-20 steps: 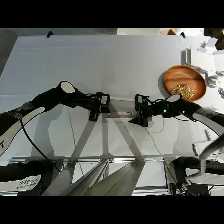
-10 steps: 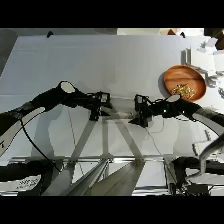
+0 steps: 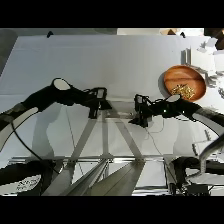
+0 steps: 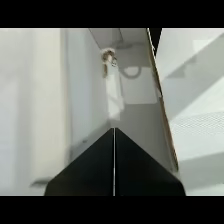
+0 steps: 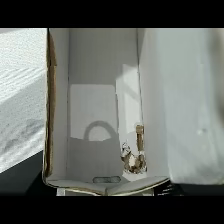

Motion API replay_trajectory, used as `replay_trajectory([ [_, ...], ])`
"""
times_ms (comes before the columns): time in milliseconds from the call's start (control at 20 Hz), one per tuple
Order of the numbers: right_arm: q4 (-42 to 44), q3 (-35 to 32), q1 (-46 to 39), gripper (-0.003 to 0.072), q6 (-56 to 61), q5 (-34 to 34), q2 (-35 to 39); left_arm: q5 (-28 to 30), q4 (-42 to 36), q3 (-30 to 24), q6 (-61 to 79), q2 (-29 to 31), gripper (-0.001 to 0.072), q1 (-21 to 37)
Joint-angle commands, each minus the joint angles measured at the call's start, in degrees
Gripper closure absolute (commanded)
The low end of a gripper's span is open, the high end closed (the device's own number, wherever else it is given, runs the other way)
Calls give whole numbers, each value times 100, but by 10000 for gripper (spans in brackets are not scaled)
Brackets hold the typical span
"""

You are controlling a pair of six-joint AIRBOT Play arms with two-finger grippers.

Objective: Fold the box and place the chain.

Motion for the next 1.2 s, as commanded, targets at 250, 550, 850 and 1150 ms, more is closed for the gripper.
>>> replay_trajectory([
  [250, 0, 7, -2, 168, -4, 0, 0, -275, 1460, 2, -3029, 1421, 704, 1655],
  [550, 0, 7, -2, 168, -4, 0, 0, 70, 3252, -39, -7311, 1156, 702, 1705],
  [850, 0, 7, -2, 168, -4, 0, 0, 455, 3364, -837, -8579, 798, 705, 927],
  [1150, 0, 7, -2, 168, -4, 0, 0, 741, 2291, -1095, -8559, 518, 705, 527],
])
